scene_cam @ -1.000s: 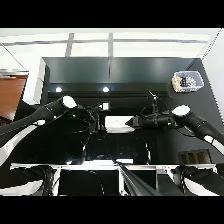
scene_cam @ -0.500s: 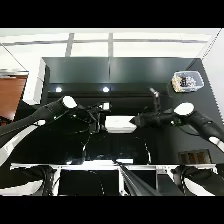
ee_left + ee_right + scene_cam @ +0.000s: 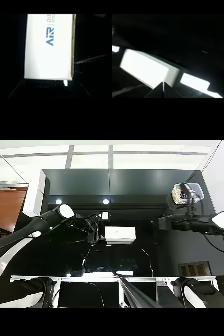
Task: Fold the box and place the chain.
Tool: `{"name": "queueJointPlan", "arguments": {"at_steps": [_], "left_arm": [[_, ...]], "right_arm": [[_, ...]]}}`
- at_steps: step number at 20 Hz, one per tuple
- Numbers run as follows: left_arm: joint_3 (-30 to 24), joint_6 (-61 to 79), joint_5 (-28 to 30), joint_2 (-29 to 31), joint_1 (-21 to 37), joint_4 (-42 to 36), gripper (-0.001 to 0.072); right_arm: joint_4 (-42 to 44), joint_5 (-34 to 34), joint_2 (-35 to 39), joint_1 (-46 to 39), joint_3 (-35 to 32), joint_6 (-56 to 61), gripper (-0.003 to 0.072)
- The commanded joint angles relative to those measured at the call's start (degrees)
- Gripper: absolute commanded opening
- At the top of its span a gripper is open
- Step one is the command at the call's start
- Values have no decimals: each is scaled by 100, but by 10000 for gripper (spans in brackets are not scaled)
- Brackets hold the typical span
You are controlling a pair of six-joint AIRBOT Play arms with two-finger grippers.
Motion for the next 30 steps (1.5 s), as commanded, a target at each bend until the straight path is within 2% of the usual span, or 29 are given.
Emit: {"name": "queueJointPlan", "arguments": {"at_steps": [1, 5, 12, 15, 23, 30], "left_arm": [[28, -328, -212, 374, -109, -90, 715], [435, -654, -52, 267, -546, -382, 712], [1377, -1532, 90, -809, -1023, -328, 712], [1449, -1985, 33, -984, -1019, -334, 712], [1456, -1974, -236, -1045, -1204, -282, 712], [1456, -1781, -216, -1067, -1497, 496, 712]], "right_arm": [[-691, 234, 179, -341, 11, 380, 17], [-643, 33, 179, -339, 11, 387, 17], [-645, 20, 179, -339, 11, 398, 17], [-645, 17, 179, -339, 11, 398, 17], [-647, -76, 179, -341, -114, 396, 17], [-647, -111, 179, -341, -114, 398, 17]]}}
